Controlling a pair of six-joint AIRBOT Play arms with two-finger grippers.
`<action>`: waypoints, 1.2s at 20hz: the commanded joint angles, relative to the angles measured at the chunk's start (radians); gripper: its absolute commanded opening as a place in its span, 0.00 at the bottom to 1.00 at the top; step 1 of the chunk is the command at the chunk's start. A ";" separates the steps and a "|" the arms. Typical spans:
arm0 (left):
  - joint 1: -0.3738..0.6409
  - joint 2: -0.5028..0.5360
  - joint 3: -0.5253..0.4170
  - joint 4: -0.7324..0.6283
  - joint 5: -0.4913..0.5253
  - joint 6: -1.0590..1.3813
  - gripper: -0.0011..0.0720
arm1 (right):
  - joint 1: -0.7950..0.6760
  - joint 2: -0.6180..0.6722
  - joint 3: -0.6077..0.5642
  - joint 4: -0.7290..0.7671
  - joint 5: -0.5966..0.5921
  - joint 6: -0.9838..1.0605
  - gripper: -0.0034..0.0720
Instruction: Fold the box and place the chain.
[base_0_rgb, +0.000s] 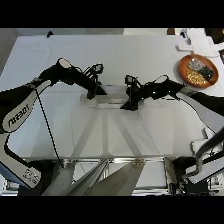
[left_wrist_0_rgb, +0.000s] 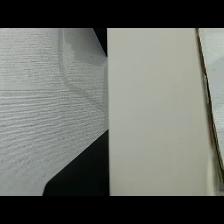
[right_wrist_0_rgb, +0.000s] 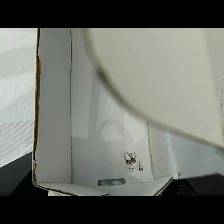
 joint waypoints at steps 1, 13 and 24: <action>0.000 0.000 0.000 0.000 0.000 0.000 0.03 | 0.000 -0.001 0.001 0.001 0.000 0.000 0.95; 0.000 0.000 0.000 0.000 0.000 0.000 0.03 | 0.001 -0.001 0.001 0.000 -0.001 0.000 0.76; 0.000 0.000 0.000 0.000 0.000 0.000 0.03 | 0.001 -0.001 0.001 0.000 0.000 0.000 0.70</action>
